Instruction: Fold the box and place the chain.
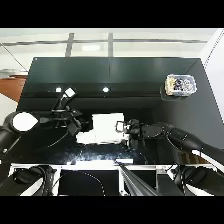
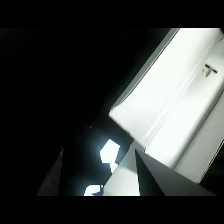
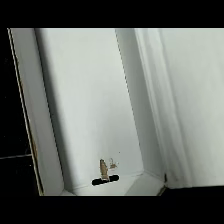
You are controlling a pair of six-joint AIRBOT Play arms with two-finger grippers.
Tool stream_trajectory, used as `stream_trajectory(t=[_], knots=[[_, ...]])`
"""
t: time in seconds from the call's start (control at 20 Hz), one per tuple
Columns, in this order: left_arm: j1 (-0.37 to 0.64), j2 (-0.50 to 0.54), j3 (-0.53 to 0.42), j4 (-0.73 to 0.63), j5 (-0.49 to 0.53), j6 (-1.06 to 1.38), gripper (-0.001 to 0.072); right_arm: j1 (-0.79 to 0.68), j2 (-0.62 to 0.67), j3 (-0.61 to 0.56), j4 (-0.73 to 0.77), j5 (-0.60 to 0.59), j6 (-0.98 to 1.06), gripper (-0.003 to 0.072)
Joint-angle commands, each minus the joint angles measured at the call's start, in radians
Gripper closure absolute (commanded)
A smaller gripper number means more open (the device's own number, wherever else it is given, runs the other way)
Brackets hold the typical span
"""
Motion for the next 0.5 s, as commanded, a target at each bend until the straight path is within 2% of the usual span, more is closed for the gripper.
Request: stream_trajectory(t=[0.0,0.05,0.1,0.15,0.45], knots=[[0.066,0.027,-0.002,0.072,-0.209,0.000,0.0187,0.000,0.000,-0.001,0.000,-0.001,0.000,0.0291],[0.068,0.022,-0.009,0.095,-0.243,0.001,0.0174,0.000,0.000,-0.001,0.000,-0.001,0.000,0.0291],[0.066,0.018,-0.019,0.105,-0.257,0.008,0.0067,0.000,0.000,-0.001,0.000,-0.001,0.000,0.0291],[0.066,0.017,-0.036,0.091,-0.256,0.038,0.0006,0.000,0.000,-0.001,0.000,-0.001,0.000,0.0290],[0.010,0.012,-0.131,-0.063,-0.197,0.369,0.0007,0.000,0.000,-0.001,0.000,-0.001,0.000,0.0290]])
